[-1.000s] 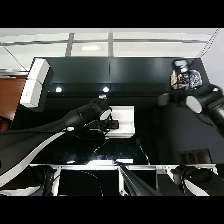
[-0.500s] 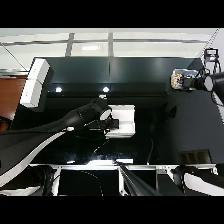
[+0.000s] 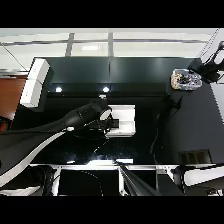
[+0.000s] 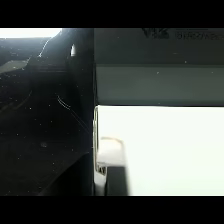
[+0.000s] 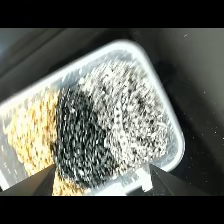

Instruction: Fold the box and place the chain.

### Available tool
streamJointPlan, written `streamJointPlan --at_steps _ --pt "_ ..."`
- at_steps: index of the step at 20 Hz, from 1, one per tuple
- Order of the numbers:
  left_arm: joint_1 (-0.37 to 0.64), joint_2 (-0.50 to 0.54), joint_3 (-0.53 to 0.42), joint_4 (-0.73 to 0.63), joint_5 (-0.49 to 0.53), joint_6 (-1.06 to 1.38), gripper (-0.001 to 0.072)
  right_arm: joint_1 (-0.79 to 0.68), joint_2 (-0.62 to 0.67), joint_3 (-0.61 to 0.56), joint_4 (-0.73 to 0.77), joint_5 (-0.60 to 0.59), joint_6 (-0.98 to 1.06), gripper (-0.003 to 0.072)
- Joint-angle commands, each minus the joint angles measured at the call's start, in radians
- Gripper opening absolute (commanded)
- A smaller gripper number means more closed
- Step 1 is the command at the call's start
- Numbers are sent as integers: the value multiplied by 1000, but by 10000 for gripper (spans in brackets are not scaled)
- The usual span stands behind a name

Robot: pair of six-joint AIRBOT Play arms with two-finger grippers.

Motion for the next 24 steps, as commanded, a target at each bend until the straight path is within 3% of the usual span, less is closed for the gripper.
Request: streamJointPlan --at_steps 1,17,19,24 --pt "1 0 0 0 -3 0 33 -30 -84 124 31 97 66 662" --pt "1 0 0 0 -6 0 33 -32 -242 186 35 35 110 660" --pt "1 0 0 0 -4 0 33 -34 -246 186 32 32 110 482" --pt "1 0 0 0 -5 0 33 -34 -248 186 24 29 109 482"
